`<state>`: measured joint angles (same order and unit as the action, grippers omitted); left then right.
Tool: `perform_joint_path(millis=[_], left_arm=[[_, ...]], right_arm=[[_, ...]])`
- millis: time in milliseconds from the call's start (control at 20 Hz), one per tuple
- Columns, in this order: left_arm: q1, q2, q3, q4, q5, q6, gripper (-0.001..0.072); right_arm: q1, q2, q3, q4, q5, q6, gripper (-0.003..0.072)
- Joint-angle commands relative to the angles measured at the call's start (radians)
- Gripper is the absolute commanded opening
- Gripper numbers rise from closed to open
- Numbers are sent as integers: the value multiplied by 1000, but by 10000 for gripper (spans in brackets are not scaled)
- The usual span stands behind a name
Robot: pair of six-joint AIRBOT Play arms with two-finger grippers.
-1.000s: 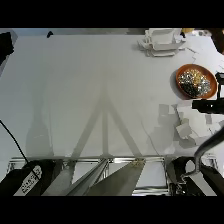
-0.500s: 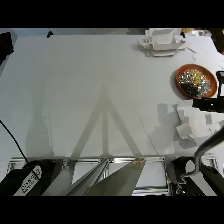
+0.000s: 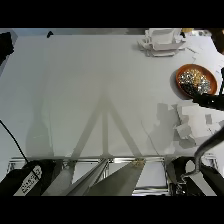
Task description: Fold the box and place the chain.
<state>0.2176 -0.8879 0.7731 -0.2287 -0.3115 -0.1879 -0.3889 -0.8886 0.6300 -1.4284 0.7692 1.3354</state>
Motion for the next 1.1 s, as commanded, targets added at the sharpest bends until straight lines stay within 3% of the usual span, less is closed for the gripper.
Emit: perform_joint_path(millis=[0, 100, 300, 350, 400, 600, 800, 950, 1050], left_arm=[[0, 0, 0, 0, 0, 0, 260], [0, 0, 0, 0, 0, 0, 260], [0, 0, 0, 0, 0, 0, 260], [0, 0, 0, 0, 0, 0, 260], [0, 0, 0, 0, 0, 0, 260], [0, 0, 0, 0, 0, 0, 260], [0, 0, 0, 0, 0, 0, 260], [0, 0, 0, 0, 0, 0, 260], [0, 0, 0, 0, 0, 0, 260]], right_arm=[[-21, -16, 46, -173, 80, 136, 23], [-84, -60, 113, -298, 141, 209, 23], [-245, -238, 271, -304, 299, 142, 29], [-280, -275, 306, -304, 338, 89, 203], [-318, -306, 338, -308, 371, 38, 522], [-436, -363, 388, -349, 397, -37, 538], [-463, -451, 388, -337, 436, -154, 535], [-437, -490, 388, -319, 415, -190, 414], [-419, -517, 388, -319, 418, -193, 393]])
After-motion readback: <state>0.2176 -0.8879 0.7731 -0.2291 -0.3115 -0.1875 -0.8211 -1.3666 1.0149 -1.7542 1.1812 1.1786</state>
